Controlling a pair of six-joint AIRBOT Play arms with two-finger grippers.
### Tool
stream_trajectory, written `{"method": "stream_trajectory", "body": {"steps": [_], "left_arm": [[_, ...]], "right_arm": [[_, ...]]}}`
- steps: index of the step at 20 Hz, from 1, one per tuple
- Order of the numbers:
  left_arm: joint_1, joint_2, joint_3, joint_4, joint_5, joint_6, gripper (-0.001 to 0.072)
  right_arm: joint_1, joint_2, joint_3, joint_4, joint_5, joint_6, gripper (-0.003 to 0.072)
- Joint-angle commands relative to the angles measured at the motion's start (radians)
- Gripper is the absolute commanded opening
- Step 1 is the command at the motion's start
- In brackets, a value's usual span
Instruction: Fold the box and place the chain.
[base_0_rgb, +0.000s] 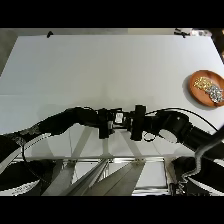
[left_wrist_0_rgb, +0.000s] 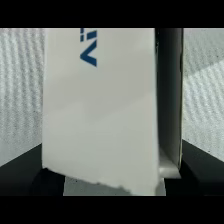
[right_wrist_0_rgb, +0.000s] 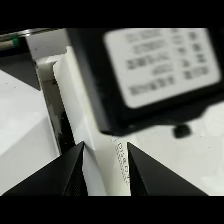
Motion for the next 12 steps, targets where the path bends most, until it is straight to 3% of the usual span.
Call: {"method": "stream_trajectory", "body": {"steps": [1,12], "left_arm": [[0.0,0.0,0.0,0.0,0.001,-0.001,0.0138],[0.0,0.0,0.0,0.0,0.001,-0.001,0.0138]], "right_arm": [[0.038,0.0,-0.002,0.003,0.044,0.004,0.0261],[0.064,0.0,-0.046,0.005,0.036,0.071,0.026]]}}
